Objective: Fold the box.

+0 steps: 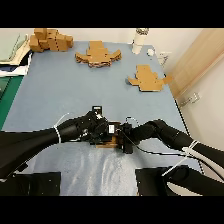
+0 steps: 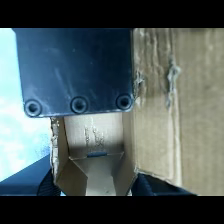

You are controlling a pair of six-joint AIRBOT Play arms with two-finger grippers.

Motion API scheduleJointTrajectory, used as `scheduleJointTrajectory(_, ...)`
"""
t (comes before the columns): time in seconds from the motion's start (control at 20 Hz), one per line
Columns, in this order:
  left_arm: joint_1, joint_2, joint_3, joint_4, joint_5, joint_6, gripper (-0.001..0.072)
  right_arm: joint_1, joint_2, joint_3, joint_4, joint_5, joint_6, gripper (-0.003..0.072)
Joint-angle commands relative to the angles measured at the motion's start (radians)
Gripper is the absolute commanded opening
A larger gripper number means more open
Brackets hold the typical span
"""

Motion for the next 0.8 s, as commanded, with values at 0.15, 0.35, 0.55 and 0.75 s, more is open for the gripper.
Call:
scheduleJointTrajectory(0.15,-0.007,0.000,0.001,-0.007,0.010,0.005,0.0015,0.000,0.000,0.000,0.000,0.000,0.000,0.0501)
scheduleJointTrajectory(0.35,-0.007,0.001,0.001,-0.023,0.008,0.005,0.0017,0.000,0.000,0.000,0.000,0.000,0.000,0.0501)
scheduleJointTrajectory(0.55,-0.006,0.002,0.001,-0.023,-0.001,0.004,0.0451,0.000,0.000,0.000,0.000,0.000,0.000,0.0501)
scheduleJointTrajectory(0.75,-0.004,0.002,0.001,-0.014,-0.037,0.004,0.0433,0.000,0.000,0.000,0.000,0.000,0.000,0.0501)
